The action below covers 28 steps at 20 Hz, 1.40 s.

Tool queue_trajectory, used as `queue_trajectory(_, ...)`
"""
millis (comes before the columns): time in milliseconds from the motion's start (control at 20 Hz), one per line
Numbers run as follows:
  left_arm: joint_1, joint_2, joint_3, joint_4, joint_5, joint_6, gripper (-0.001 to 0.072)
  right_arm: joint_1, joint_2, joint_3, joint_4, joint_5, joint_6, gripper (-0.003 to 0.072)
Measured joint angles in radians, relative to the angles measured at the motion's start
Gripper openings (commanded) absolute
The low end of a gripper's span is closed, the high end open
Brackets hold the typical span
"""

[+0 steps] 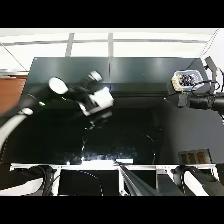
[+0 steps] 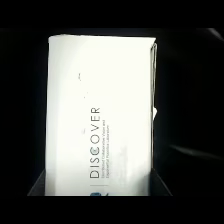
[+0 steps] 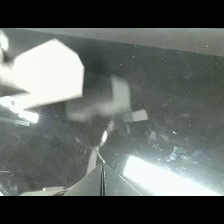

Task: Fold the box and place the chain.

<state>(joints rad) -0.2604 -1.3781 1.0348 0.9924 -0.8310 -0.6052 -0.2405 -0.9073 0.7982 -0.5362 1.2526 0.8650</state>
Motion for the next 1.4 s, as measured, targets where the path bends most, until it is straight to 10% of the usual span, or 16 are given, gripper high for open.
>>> queue_trajectory(350, 0.467, -0.239, 0.353, 0.097, -0.045, -0.254, 0.0294, 0.000, 0.000, 0.000, 0.001, 0.054, 0.026, 0.0021)
queue_trajectory(750, 0.583, -0.576, 0.772, 0.221, -0.046, -0.352, 0.0294, 0.000, 0.000, 0.001, 0.003, 0.043, 0.039, 0.0021)
queue_trajectory(800, 0.584, -0.605, 0.799, 0.226, -0.043, -0.356, 0.0316, 0.000, 0.000, 0.001, 0.003, 0.039, 0.041, 0.0021)
queue_trajectory(900, 0.584, -0.642, 0.830, 0.237, -0.045, -0.363, 0.0711, 0.000, 0.000, 0.001, 0.004, 0.034, 0.041, 0.0021)
queue_trajectory(1250, 0.584, -0.610, 1.008, 0.334, -0.243, -0.496, 0.0702, 0.000, 0.000, 0.005, 0.014, 0.058, 0.041, 0.0021)
queue_trajectory(1300, 0.584, -0.579, 1.029, 0.349, -0.299, -0.530, 0.0488, 0.000, 0.000, 0.011, 0.018, 0.065, 0.041, 0.0021)
queue_trajectory(1350, 0.584, -0.542, 1.040, 0.365, -0.365, -0.576, 0.0034, 0.000, 0.000, 0.021, 0.023, 0.072, 0.041, 0.0020)
queue_trajectory(1400, 0.584, -0.495, 1.043, 0.383, -0.441, -0.645, 0.0027, 0.000, 0.000, 0.034, 0.020, 0.074, 0.044, 0.0020)
